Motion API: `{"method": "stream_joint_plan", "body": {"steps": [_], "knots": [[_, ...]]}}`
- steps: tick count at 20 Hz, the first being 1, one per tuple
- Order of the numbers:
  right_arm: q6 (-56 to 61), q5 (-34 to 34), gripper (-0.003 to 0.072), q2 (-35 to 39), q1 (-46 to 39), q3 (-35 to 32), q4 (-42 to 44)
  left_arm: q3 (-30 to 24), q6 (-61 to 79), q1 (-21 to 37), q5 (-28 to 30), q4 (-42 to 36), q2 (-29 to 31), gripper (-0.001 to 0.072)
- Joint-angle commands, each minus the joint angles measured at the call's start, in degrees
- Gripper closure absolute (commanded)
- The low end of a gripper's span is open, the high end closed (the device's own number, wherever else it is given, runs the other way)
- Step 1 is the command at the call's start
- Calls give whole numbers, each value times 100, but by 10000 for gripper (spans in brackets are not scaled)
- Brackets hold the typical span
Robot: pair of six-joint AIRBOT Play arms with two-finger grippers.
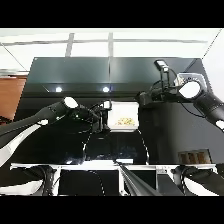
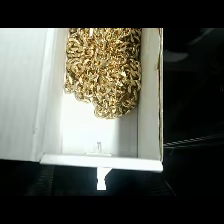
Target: Fold the box and place the chain.
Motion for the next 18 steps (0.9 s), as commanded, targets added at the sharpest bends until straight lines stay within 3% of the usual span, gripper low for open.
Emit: {"method": "stream_joint_plan", "body": {"steps": [1, 7, 18], "knots": [[-1976, 647, -34, -72, 155, 55, -37, 7, -4, -2, 11, 28, -7, 374], [-4046, 1572, -34, -72, 195, 55, -7, 7, -4, -2, 13, 28, -7, 374], [-4430, 1469, -34, -76, 568, -144, 389, 7, -4, -2, 13, 28, -7, 374]]}}
